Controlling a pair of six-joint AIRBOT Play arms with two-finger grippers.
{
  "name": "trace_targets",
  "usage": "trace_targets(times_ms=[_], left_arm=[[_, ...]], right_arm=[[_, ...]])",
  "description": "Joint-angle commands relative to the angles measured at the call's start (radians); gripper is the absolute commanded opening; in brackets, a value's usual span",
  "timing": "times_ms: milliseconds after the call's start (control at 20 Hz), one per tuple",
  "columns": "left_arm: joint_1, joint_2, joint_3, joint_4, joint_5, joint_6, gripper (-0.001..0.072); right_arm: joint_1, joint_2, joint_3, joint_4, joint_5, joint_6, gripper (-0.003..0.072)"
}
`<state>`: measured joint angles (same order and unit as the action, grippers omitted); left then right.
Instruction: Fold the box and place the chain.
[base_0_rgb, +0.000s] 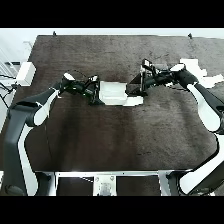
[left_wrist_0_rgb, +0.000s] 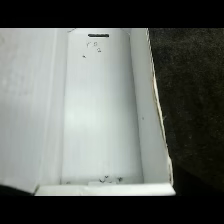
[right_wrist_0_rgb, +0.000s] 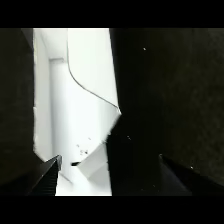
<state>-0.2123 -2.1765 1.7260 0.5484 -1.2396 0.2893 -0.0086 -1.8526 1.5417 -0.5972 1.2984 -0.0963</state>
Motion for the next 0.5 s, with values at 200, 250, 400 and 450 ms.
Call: trace_targets(times_ms=[200,250,400,450], left_arm=[[0.001,0.000,0.000,-0.013,0.002,-0.001,0.0459],[0.001,0.000,0.000,-0.013,0.002,-0.001,0.0459],[0.001,0.000,0.000,-0.013,0.002,-0.001,0.0459],[0.001,0.000,0.000,-0.013,0.002,-0.001,0.0459]], right_arm=[[0.047,0.016,-0.005,0.046,0.199,0.011,0.0009],[0.060,0.015,-0.006,0.055,0.193,0.011,0.0009],[0.095,0.005,-0.013,0.093,0.093,0.057,0.0008],[0.102,0.001,-0.013,0.092,0.026,0.090,0.0008]])
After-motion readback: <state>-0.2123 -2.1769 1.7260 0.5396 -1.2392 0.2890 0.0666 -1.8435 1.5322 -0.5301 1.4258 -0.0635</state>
